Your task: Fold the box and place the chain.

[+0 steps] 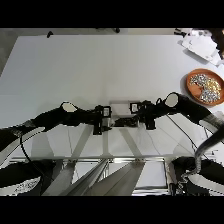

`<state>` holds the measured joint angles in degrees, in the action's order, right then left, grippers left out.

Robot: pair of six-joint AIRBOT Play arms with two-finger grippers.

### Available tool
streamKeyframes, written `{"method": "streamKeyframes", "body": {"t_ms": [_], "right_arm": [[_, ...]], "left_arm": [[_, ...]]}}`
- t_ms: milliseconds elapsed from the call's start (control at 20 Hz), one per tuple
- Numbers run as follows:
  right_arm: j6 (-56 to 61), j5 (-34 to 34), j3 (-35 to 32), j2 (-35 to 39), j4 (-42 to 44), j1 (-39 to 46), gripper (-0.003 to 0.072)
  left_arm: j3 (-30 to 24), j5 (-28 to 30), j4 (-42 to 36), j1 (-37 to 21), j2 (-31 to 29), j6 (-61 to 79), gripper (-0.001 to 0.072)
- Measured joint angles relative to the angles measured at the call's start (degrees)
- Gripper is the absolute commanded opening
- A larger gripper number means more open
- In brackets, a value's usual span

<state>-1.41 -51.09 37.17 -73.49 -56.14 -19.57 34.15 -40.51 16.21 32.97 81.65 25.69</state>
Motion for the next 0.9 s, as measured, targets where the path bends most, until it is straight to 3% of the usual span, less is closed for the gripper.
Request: {"method": "streamKeyframes", "body": {"t_ms": [50,100,150,600,900], "right_arm": [[1.4,-0.4,0.0,0.0,-0.7,0.0,0.0146],[2.7,-0.7,0.0,0.0,-1.6,0.0,0.0054],[4.3,-1.0,0.0,0.0,-2.6,0.0,0.0014],[8.9,-0.4,0.0,1.6,-8.4,0.0,0.0014],[13.9,0.4,-0.1,10.0,-11.2,-0.1,0.0014]], "left_arm": [[0.0,0.0,0.0,0.0,0.0,0.0,0.0319],[0.0,0.0,0.0,0.0,0.0,-0.1,0.0319],[0.0,0.1,-0.1,0.0,0.0,-0.2,0.0319],[0.0,0.6,-0.4,0.0,0.0,-0.3,0.0319],[0.0,0.5,-0.3,0.0,0.0,-0.2,0.0319]]}}
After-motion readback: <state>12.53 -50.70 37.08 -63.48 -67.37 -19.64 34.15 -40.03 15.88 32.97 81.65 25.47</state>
